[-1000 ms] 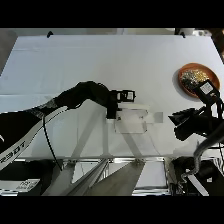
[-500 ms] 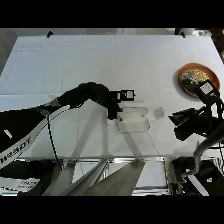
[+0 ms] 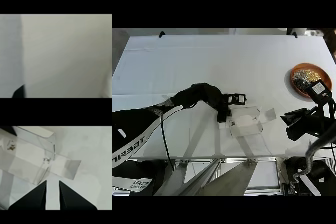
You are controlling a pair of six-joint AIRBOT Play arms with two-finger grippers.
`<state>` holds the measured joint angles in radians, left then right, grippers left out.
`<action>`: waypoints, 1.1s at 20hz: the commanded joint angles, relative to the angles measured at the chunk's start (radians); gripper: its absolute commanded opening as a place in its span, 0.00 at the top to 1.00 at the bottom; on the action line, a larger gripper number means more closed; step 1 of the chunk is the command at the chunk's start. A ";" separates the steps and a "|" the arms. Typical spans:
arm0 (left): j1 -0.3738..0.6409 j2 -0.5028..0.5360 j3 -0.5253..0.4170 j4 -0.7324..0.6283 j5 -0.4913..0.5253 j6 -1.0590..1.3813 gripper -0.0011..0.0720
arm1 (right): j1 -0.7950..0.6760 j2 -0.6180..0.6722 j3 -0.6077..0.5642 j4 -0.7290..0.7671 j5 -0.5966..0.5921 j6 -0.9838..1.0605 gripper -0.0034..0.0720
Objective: Fold the box and place the chain.
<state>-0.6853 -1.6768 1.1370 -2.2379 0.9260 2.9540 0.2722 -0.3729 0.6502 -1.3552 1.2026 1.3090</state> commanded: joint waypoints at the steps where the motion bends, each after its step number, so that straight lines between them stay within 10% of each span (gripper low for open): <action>1: 0.001 0.005 0.002 -0.006 -0.025 -0.002 0.69 | 0.001 0.001 0.000 0.000 0.001 0.000 0.75; 5: 0.001 0.005 0.002 -0.005 -0.026 -0.002 0.74 | 0.001 0.001 0.000 0.000 0.001 0.000 0.75; 7: 0.001 0.005 0.002 0.013 -0.027 -0.002 0.97 | 0.001 0.001 0.000 0.000 0.001 0.000 0.75; 22: 0.000 0.006 0.073 0.113 0.028 -0.002 0.98 | 0.001 0.001 0.000 0.000 0.000 0.000 0.75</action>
